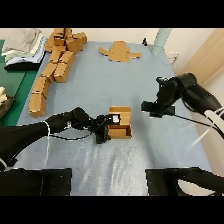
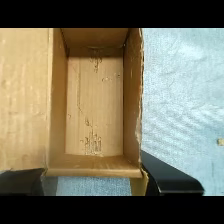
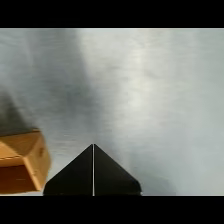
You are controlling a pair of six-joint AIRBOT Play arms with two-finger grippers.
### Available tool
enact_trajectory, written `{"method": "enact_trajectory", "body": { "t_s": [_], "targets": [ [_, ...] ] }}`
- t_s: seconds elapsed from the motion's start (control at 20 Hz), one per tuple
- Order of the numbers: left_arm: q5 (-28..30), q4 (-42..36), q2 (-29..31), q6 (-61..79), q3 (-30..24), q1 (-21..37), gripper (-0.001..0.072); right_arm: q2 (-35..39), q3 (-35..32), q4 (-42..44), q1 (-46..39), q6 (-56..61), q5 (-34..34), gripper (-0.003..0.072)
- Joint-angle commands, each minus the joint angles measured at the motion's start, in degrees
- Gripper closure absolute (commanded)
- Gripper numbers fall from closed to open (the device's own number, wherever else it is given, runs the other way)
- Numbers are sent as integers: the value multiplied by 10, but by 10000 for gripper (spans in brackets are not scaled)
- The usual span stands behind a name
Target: Fold the box.
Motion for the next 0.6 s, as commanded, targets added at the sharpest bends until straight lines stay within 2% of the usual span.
{"method": "enact_trajectory", "body": {
  "t_s": [0.0,0.05,0.15,0.3,0.55],
  "targets": [
    [0,0,0,0,0,0,196,-59,0,296,-122,-193,56,681],
    [0,0,0,0,0,0,196,-86,1,355,-140,-230,56,681],
    [0,0,0,0,0,0,196,-143,11,414,-151,-278,57,681],
    [0,0,0,0,0,0,195,-233,59,429,-145,-292,43,681],
    [0,0,0,0,0,0,195,-329,170,478,-136,-366,-48,681]
  ]
}}
